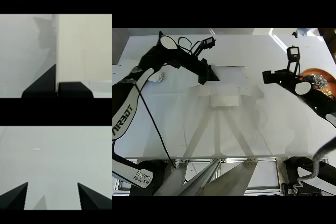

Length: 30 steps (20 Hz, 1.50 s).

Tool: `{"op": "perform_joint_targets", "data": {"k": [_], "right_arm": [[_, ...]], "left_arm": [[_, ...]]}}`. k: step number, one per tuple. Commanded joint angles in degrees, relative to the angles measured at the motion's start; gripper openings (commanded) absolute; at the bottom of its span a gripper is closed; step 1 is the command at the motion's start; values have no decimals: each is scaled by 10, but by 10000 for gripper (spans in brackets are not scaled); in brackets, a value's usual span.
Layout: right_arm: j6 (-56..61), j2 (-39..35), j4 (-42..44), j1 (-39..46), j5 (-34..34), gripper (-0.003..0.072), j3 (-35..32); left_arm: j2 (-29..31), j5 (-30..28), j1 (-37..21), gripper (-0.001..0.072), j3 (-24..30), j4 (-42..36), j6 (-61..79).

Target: Fold the box and place the chain.

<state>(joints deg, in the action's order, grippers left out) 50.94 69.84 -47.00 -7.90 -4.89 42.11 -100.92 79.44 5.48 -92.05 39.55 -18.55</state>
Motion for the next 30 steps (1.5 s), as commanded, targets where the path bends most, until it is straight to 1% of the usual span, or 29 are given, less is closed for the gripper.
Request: {"op": "perform_joint_targets", "data": {"k": [1, 4, 9, 11, 14, 16, 18, 20, 22, 25, 27, 30], "right_arm": [[0, -7, -10, 8, 85, 687, 0], [0, -7, -10, 8, 114, 687, 0], [0, -7, -10, 8, 118, 687, 0], [0, -7, -10, 8, 118, 687, 0], [0, -7, -10, 8, 118, 687, 0], [0, -7, -10, 8, 118, 687, 0], [0, -7, -10, 8, 118, 687, 0], [0, -7, -10, 8, 118, 687, 0], [0, -7, -10, 8, 118, 687, 0], [0, -7, -10, 8, 118, 687, 0], [0, -7, -10, 8, 118, 687, 0], [0, -7, -10, 8, 118, 687, 0]], "left_arm": [[38, 50, 0, 3, 0, 1, 5], [54, 83, 0, 3, 0, 3, 5], [48, 140, -5, 3, 0, 21, 8], [35, 118, -6, 3, 3, 11, 21], [24, 52, -13, 4, 23, -8, 85], [16, -12, -19, 5, 53, -59, 100], [0, -48, -24, 5, 80, -112, 117], [-21, -58, -23, 5, 96, -116, 160], [-50, -71, -22, 5, 97, -116, 184], [-87, -73, -22, 5, 97, -116, 229], [-96, -76, -22, 5, 97, -106, 253], [-97, -95, -22, 5, 97, -64, 266]]}}
